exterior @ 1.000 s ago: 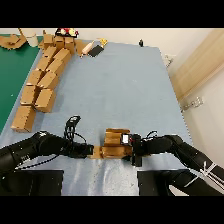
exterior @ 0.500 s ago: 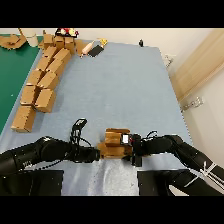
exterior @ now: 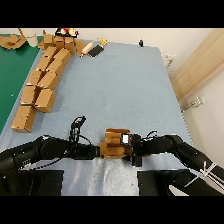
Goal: Fold the box.
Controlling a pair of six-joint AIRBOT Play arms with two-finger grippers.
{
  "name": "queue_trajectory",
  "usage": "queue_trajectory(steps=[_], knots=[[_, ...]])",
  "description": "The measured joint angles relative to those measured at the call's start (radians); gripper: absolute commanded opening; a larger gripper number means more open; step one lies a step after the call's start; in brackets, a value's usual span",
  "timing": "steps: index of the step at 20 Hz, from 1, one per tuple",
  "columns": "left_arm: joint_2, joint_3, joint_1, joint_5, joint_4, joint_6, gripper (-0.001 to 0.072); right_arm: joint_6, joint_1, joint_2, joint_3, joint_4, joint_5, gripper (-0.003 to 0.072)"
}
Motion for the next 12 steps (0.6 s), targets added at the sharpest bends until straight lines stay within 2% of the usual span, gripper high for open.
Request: queue_trajectory(steps=[1, 2, 3, 4, 12], knots=[[0.0, 0.0, 0.013, -0.005, 0.0, 0.006, 0.0014, 0.0, 0.0, 0.0, 0.0, 0.0, 0.0, 0.0415], [0.001, 0.0, 0.024, -0.01, 0.0, 0.013, 0.0061, 0.0, 0.0, 0.0, 0.0, 0.003, 0.0, 0.0416], [0.001, 0.0, 0.031, -0.012, -0.002, 0.023, 0.0292, 0.0, 0.0, 0.0, 0.0, 0.003, 0.0, 0.0415], [0.001, 0.0, 0.037, -0.015, -0.012, 0.038, 0.0353, 0.0, 0.0, 0.0, 0.0, 0.005, 0.0, 0.0416], [0.002, 0.014, 0.051, -0.018, -0.108, 0.163, 0.0354, 0.0, 0.0, 0.0, 0.0, 0.012, -0.002, 0.0416]])
